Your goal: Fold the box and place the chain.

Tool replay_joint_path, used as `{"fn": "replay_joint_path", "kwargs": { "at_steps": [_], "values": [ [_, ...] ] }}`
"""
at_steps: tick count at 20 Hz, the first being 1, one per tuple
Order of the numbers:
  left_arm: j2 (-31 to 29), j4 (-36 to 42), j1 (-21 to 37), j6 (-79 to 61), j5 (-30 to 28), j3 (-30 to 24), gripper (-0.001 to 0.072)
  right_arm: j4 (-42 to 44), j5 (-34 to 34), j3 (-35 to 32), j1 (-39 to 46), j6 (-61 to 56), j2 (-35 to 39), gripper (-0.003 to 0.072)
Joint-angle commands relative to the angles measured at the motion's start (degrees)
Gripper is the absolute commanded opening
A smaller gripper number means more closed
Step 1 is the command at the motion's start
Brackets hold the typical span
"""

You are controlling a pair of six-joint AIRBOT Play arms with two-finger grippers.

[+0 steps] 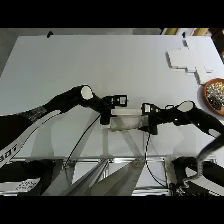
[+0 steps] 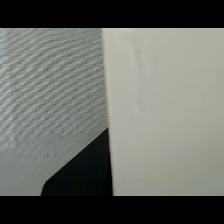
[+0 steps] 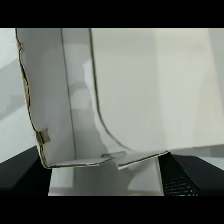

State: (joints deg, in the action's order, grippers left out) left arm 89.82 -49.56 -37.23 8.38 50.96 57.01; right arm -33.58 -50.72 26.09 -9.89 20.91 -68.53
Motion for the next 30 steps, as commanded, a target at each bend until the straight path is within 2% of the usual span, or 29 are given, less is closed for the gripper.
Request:
{"fn": "replay_joint_path", "kwargs": {
  "at_steps": [1,3,9,10,11,14,17,19,22,24,25,30],
  "values": [
    [-0.02,0.00,0.00,0.02,-0.11,0.02,0.0013,2.05,0.72,-0.04,-0.39,1.92,-0.04,0.0616],
    [-0.02,0.00,0.00,0.02,-0.11,0.02,0.0013,1.97,0.72,-0.04,-0.39,2.08,-0.09,0.0528],
    [0.00,0.00,0.00,0.02,-0.11,0.02,0.0013,1.95,0.92,-0.02,-0.39,2.16,-2.86,0.0513],
    [-0.02,0.00,0.00,0.02,-0.09,0.02,0.0013,1.95,1.20,-0.02,-0.39,2.16,-2.86,0.0491],
    [-0.02,0.00,0.00,0.02,-0.11,0.02,0.0013,1.92,1.31,-0.02,-0.39,2.19,-2.89,0.0438],
    [0.00,0.00,0.00,0.02,-0.09,0.02,0.0013,1.90,1.62,-0.04,-0.39,2.16,-3.69,0.0388],
    [0.00,0.00,0.00,0.02,-0.11,0.02,0.0013,1.90,1.97,-0.02,-0.39,2.16,-4.22,0.0285],
    [-0.02,0.00,0.00,0.02,-0.11,0.02,0.0013,1.90,1.97,-0.02,-0.35,2.14,-4.22,0.0252],
    [-0.02,0.00,0.00,0.02,-0.11,0.02,0.0013,1.88,1.97,-0.02,-0.33,2.14,-4.22,0.0279],
    [0.00,0.00,0.00,0.02,-0.11,0.02,0.0013,1.88,1.97,-0.02,-0.33,2.14,-4.22,0.0389],
    [-0.02,0.00,0.00,0.02,-0.09,0.02,0.0013,1.88,1.97,-0.02,-0.33,2.14,-4.22,0.0419],
    [-0.02,0.00,0.00,0.02,-0.11,0.02,0.0013,1.88,1.95,-0.04,-0.35,2.14,-4.22,0.0418]
  ]
}}
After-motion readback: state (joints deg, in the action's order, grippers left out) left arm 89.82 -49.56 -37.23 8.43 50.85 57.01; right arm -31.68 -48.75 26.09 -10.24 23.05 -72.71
